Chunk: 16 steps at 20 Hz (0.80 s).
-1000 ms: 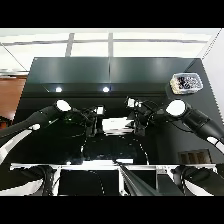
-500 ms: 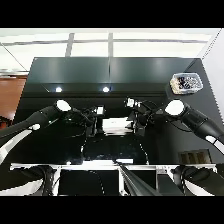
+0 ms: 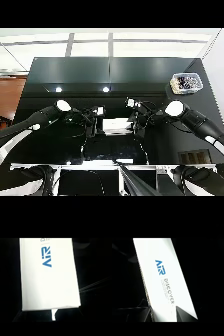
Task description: Fold the box and place the chain.
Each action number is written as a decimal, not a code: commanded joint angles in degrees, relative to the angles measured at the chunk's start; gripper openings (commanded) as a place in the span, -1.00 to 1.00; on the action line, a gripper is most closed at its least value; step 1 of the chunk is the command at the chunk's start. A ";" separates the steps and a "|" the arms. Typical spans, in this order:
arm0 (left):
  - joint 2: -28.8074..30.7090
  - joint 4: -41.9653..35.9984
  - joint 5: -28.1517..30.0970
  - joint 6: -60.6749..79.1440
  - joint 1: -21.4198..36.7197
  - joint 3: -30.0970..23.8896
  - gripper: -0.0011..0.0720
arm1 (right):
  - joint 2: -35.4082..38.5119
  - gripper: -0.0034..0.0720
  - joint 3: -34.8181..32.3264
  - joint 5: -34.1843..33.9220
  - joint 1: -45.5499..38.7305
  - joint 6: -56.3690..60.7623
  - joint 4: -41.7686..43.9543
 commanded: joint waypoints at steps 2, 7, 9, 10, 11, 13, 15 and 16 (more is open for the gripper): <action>-0.04 -0.02 0.11 -0.09 -0.04 0.04 0.01 | 1.99 0.06 2.14 2.97 -1.20 7.52 0.00; -0.04 -0.02 0.11 -0.09 -0.04 0.04 0.01 | 5.09 -0.89 2.86 8.33 -6.45 28.24 1.55; -0.04 0.00 0.11 -0.09 -0.04 0.04 0.01 | 5.03 -0.88 1.25 8.85 -6.38 31.28 8.81; -0.04 0.00 0.11 -0.09 -0.04 0.04 0.01 | 4.81 -0.89 -0.04 8.81 -6.38 31.26 14.86; -0.04 0.00 0.13 -0.09 -0.04 0.04 0.01 | 4.17 -0.89 -1.36 8.48 -6.38 31.26 20.65; -0.04 -0.02 0.11 -0.09 -0.04 0.04 0.01 | 1.86 -0.89 -2.89 8.20 -6.32 33.14 24.72; -0.04 0.00 0.13 -0.09 -0.04 0.04 0.01 | -1.14 -0.88 -3.37 6.69 -6.32 36.87 23.04; -0.04 0.00 0.13 -0.09 -0.04 0.04 0.01 | -2.56 -0.88 -3.37 5.92 -6.32 36.87 22.86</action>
